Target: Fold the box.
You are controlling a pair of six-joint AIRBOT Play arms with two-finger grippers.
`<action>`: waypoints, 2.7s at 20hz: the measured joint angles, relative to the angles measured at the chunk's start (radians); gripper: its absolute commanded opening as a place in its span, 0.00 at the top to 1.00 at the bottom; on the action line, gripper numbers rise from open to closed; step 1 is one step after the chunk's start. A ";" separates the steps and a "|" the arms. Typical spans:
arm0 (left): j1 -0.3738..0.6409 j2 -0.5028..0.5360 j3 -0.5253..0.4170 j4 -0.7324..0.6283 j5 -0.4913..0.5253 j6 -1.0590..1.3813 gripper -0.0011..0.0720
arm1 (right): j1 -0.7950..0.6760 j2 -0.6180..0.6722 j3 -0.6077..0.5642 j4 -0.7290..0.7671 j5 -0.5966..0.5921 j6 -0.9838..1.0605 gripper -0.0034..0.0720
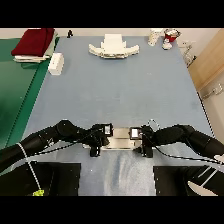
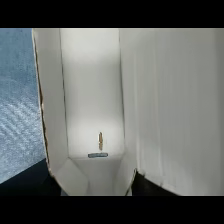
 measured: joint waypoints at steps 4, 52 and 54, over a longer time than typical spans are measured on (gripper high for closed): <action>0.000 0.045 0.025 0.193 -0.031 -0.309 0.97 | 0.000 -0.001 0.000 0.000 0.000 0.000 0.41; 0.011 0.192 0.082 0.345 -0.153 -1.717 0.49 | 0.000 -0.001 0.000 -0.003 0.000 0.000 0.41; 0.010 0.182 0.084 0.313 -0.126 -1.717 0.49 | 0.000 -0.001 0.000 -0.003 0.000 0.000 0.41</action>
